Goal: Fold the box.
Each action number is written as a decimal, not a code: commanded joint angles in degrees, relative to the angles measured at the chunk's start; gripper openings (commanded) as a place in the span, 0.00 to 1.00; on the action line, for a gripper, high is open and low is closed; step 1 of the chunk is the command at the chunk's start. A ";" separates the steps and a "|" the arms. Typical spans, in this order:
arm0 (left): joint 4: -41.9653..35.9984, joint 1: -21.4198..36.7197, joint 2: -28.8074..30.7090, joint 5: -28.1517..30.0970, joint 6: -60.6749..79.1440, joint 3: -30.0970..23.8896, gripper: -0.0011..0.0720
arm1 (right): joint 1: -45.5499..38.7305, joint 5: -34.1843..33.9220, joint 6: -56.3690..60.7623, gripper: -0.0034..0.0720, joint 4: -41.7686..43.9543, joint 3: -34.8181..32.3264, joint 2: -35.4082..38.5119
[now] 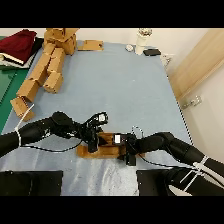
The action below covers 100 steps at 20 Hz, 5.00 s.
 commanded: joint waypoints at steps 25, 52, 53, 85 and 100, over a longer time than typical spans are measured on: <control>19.98 -14.62 21.16 -7.21 -98.49 -1.20 0.03 | 0.07 0.02 0.02 0.71 -0.02 -0.02 -0.04; 13.29 4.15 -5.18 -5.46 -67.41 5.84 0.03 | 0.07 0.02 0.02 0.71 -0.02 -0.02 -0.04; 13.31 4.26 -5.95 -6.21 -67.41 5.84 0.03 | 0.07 0.02 0.02 0.72 -0.02 -0.02 -0.02; 29.62 3.45 18.86 -9.46 -21.84 -4.46 1.00 | 0.07 0.02 0.02 0.72 -0.02 -0.02 -0.02; 28.59 -0.98 9.75 -8.11 -22.21 -5.07 1.00 | 0.07 0.02 0.02 0.72 -0.02 -0.02 -0.04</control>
